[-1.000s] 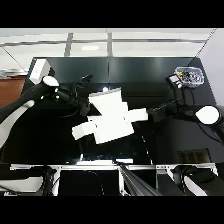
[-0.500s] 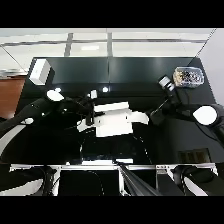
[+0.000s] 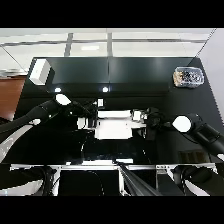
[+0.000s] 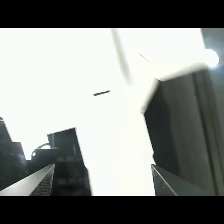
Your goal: Fold the box and place the chain.
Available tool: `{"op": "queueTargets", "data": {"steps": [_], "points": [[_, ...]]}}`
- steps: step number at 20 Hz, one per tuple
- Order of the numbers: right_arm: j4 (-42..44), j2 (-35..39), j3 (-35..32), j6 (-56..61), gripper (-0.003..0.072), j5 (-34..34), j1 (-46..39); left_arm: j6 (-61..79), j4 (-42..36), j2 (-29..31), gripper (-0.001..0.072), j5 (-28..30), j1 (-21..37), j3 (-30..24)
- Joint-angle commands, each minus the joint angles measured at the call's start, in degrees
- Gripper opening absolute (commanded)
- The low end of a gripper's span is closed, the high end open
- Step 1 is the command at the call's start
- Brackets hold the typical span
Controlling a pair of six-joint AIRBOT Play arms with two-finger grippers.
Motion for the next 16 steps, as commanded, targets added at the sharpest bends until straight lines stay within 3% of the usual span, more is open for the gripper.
{"op": "queueTargets", "data": {"steps": [1, 11, 16], "points": [[5.05, -3.13, -0.35, -8.02, 0.0697, -0.02, 1.64, 0.13, 1.22, -0.33, 0.0023, 2.10, -0.11, -0.04], [8.50, -5.62, -0.35, -8.44, 0.0697, 1.03, 2.69, -0.04, 1.18, -1.29, 0.0024, 1.60, -0.07, -0.02], [11.37, -9.42, -0.35, -8.81, 0.0697, -6.45, 6.91, -0.04, 1.16, -1.29, 0.0024, 1.57, -0.07, -0.02]]}}
